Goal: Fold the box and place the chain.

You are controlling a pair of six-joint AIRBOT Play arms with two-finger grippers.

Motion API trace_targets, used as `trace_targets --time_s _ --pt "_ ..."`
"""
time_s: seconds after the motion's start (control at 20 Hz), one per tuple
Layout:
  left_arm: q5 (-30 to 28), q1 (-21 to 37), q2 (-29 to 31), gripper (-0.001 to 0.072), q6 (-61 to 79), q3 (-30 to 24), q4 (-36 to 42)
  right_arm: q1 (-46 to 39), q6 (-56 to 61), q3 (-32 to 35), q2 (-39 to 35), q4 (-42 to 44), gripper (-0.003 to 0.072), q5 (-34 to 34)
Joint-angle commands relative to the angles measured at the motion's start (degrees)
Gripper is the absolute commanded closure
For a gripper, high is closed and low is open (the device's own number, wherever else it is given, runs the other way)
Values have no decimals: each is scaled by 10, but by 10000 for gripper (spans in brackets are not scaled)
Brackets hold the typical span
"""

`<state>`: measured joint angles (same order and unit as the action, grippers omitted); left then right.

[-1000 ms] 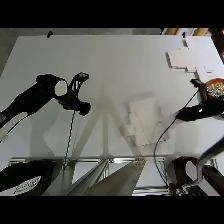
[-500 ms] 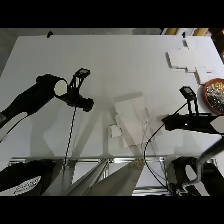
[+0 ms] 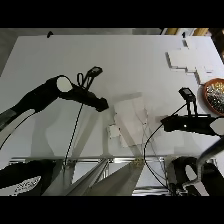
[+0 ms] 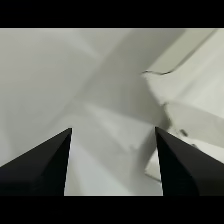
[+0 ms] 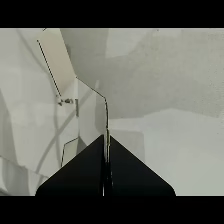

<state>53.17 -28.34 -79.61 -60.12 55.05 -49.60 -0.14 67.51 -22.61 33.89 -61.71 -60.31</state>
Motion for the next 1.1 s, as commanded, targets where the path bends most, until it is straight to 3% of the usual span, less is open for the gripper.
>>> trace_targets --time_s 0.0,0.25,0.35,0.5,0.75,0.85,0.95,1.05 --pt "39 1 -46 133 225 0 198 1 0 0 -1 0 665 -2" --pt "106 2 -135 124 294 1 244 1 0 0 -1 0 665 -2" --pt "105 1 -162 52 313 1 271 1 0 0 -1 0 665 -2" --pt "107 -2 -178 75 365 1 338 1 0 0 -1 0 665 -3" --pt "103 -13 -177 113 398 1 352 1 0 0 -1 0 665 -4" --pt "107 -13 -177 336 398 1 329 1 0 0 -1 0 665 -4" --pt "108 -12 -177 372 398 1 306 1 0 0 -1 0 665 -7" --pt "108 -12 -177 544 429 1 306 1 0 0 -1 1 665 -7"
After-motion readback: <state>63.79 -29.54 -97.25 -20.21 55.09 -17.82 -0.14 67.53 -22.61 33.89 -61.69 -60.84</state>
